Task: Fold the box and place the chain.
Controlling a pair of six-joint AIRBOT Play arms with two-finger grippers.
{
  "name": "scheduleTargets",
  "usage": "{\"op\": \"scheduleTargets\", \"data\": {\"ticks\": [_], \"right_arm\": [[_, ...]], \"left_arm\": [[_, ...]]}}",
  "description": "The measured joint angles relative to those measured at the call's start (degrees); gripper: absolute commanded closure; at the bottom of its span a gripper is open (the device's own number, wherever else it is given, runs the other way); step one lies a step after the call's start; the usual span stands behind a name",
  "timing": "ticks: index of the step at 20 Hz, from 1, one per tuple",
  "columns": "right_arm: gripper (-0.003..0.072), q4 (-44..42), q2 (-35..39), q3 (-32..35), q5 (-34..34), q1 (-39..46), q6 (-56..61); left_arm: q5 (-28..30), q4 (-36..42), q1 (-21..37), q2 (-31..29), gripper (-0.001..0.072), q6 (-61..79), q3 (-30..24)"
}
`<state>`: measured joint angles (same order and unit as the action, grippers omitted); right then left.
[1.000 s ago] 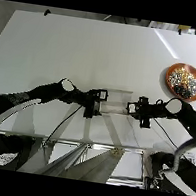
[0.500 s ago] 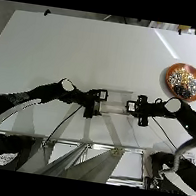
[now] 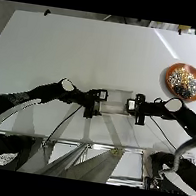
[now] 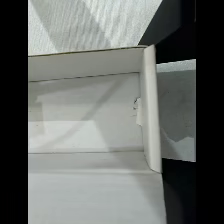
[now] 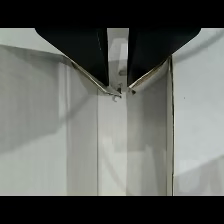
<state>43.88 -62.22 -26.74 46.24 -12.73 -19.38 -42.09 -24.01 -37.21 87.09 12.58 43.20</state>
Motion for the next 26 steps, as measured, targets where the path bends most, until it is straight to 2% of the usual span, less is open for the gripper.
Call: {"op": "scheduleTargets", "data": {"ticks": [2,4,7,10,11,12,14,15,16,17,22,26], "right_arm": [[0.0345,-2.0,-0.9,0.2,-0.1,0.0,-0.4],[0.0334,-3.3,-1.5,0.3,-0.2,0.0,-0.9],[0.0113,-4.4,-1.9,0.4,-0.2,0.0,-1.3],[0.0117,-4.5,-1.7,0.4,-0.3,0.0,-1.0],[0.0148,-4.1,-1.3,0.4,-0.5,0.0,0.2],[0.0239,-3.1,-0.5,0.4,-0.6,0.0,2.1],[0.0478,0.6,1.5,0.4,-0.8,0.0,6.9],[0.0565,3.0,2.7,0.4,-0.8,0.0,9.8],[0.0637,5.5,4.1,0.4,-0.7,0.0,13.4],[0.0675,7.8,5.5,0.4,-0.4,0.0,17.3],[0.0675,18.9,13.9,0.4,-2.8,0.6,40.8],[0.0675,24.5,18.0,0.4,-5.6,7.1,62.8]], "left_arm": [[0.0,0.0,0.0,0.0,0.0454,0.0,0.0],[0.0,0.0,0.0,0.0,0.0454,0.0,0.0],[0.0,0.0,0.0,0.0,0.0454,0.0,0.0],[0.0,0.0,0.0,0.0,0.0454,0.0,0.0],[0.0,0.0,0.0,0.0,0.0454,-0.1,0.0],[0.0,0.0,0.0,0.0,0.0454,-0.1,0.0],[0.0,0.0,0.0,0.0,0.0454,-0.1,0.0],[0.0,0.0,0.0,0.0,0.0454,-0.1,0.0],[0.0,0.0,0.0,0.0,0.0454,0.0,0.0],[0.0,0.0,0.0,0.0,0.0454,-0.1,0.0],[0.0,0.0,0.0,0.0,0.0454,0.1,0.0],[0.0,0.0,0.0,0.0,0.0454,0.1,0.0]]}}
